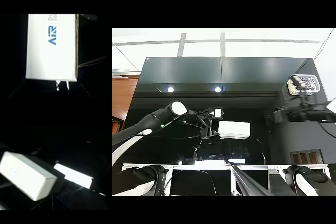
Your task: Fold the box and place the chain.
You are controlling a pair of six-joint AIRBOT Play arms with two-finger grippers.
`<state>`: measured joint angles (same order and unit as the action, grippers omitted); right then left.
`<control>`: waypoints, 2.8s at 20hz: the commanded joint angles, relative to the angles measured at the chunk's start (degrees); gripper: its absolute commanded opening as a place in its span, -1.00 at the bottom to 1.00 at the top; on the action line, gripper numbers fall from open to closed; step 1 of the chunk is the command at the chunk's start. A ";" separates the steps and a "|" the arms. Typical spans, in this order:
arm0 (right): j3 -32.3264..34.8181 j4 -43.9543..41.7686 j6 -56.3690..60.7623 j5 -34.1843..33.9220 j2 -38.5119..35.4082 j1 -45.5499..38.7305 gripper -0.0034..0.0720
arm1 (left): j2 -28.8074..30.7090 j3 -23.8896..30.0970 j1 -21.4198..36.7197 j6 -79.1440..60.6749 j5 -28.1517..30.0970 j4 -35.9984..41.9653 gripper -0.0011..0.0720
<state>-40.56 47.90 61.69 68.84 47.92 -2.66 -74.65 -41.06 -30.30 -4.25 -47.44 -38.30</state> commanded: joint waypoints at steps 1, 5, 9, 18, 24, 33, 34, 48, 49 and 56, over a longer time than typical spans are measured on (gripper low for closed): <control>-0.63 5.90 1.77 2.89 -3.02 -8.20 -0.87 | 5.92 -0.26 -0.22 7.72 -1.73 -2.47 0.99; -0.42 5.42 1.77 -0.76 -3.02 -8.74 -0.87 | 6.51 -3.50 -4.70 11.65 -0.04 1.90 0.97; -0.42 5.49 1.75 -1.62 -3.02 -8.74 -0.87 | -2.23 -11.26 -10.23 15.65 1.25 1.88 0.97; -0.42 5.53 1.73 -0.07 -3.02 -8.74 -0.87 | -11.47 -17.77 -11.56 16.76 -2.40 0.57 0.97; -0.42 5.51 1.70 -0.68 -3.02 -8.74 -0.87 | -11.47 -17.77 -11.74 17.99 -3.67 -0.79 0.97; -0.42 5.51 1.73 -0.79 -3.02 -8.74 -0.87 | -11.47 -17.77 -11.74 17.99 -6.14 -3.10 0.97; -0.42 5.51 1.73 -0.79 -3.02 -8.74 -0.87 | -11.47 -17.77 -11.91 18.01 -6.19 -3.02 0.97; -0.42 5.51 1.73 -0.98 -3.02 -8.76 -0.87 | -11.76 -17.68 -18.82 26.80 1.29 -14.64 0.98; -0.42 5.51 1.73 -0.98 -2.99 -8.74 -0.87 | -12.04 -17.68 -19.37 26.80 2.03 -16.15 0.98; -0.44 5.51 1.75 -1.60 -2.99 -8.76 -0.87 | -12.39 -17.73 -22.88 28.59 8.87 -19.23 -0.04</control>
<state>-40.93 53.41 63.42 67.53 44.95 -11.38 -87.02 -58.72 -52.10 22.94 -40.69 -56.12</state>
